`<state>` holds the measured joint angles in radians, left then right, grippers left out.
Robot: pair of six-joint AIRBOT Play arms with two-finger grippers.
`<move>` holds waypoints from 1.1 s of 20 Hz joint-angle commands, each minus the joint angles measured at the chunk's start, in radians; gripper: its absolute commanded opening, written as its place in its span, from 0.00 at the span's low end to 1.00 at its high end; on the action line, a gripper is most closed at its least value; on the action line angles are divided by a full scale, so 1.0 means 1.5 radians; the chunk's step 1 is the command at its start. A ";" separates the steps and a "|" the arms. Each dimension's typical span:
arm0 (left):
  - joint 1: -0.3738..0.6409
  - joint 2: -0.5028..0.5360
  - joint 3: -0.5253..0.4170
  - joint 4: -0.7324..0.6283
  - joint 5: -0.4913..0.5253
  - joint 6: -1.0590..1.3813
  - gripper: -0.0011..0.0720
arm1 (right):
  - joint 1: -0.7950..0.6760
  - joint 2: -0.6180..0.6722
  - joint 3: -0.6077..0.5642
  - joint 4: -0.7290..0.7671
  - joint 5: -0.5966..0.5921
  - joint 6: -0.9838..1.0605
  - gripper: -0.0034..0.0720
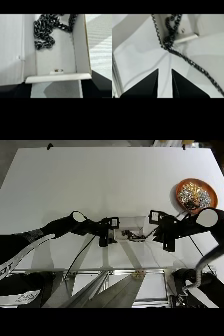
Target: Fold the box and place the chain.
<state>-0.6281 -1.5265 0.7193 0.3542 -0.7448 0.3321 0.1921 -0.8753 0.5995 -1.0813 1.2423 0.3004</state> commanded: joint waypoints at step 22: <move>0.001 0.001 0.000 0.000 0.000 0.000 0.36 | 0.014 -0.062 -0.040 -0.021 -0.081 -0.075 0.07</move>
<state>-0.6281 -1.5265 0.7193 0.3542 -0.7448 0.3325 0.2115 -1.0080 0.5400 -1.0340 1.1187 0.1390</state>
